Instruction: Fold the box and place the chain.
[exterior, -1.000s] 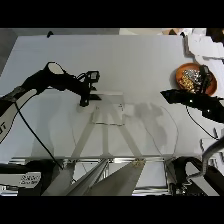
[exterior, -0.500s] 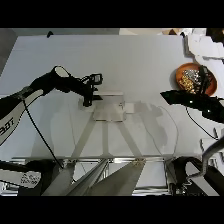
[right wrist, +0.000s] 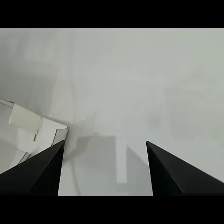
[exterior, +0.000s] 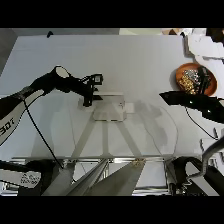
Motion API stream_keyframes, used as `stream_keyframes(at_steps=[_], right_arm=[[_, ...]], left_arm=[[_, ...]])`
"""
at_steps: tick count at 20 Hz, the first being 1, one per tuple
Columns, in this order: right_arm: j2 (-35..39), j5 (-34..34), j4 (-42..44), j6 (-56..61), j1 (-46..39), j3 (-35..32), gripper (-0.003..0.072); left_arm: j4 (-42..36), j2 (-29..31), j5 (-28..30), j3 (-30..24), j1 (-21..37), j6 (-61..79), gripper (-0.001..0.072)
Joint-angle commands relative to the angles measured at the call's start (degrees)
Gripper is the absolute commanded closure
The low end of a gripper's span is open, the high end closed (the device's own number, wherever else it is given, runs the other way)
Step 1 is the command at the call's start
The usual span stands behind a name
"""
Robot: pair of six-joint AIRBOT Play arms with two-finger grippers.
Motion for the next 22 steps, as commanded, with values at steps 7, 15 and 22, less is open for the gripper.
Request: stream_keyframes(at_steps=[7, 15, 22], right_arm=[[0.0, 13.1, 1.0, -5.1, 0.0, 0.1, 0.0163], [0.0, 22.2, 4.1, -22.6, 6.8, 0.1, 0.0152], [0.0, 8.7, -11.5, -34.0, 26.5, 0.1, 0.0046]], left_arm=[[1.9, 0.0, -2.3, 0.0, 0.0, -0.3, 0.07], [1.9, 0.0, -2.3, 0.0, 0.0, -0.3, 0.07], [1.9, 0.0, -2.3, 0.0, 0.0, -0.3, 0.07]])
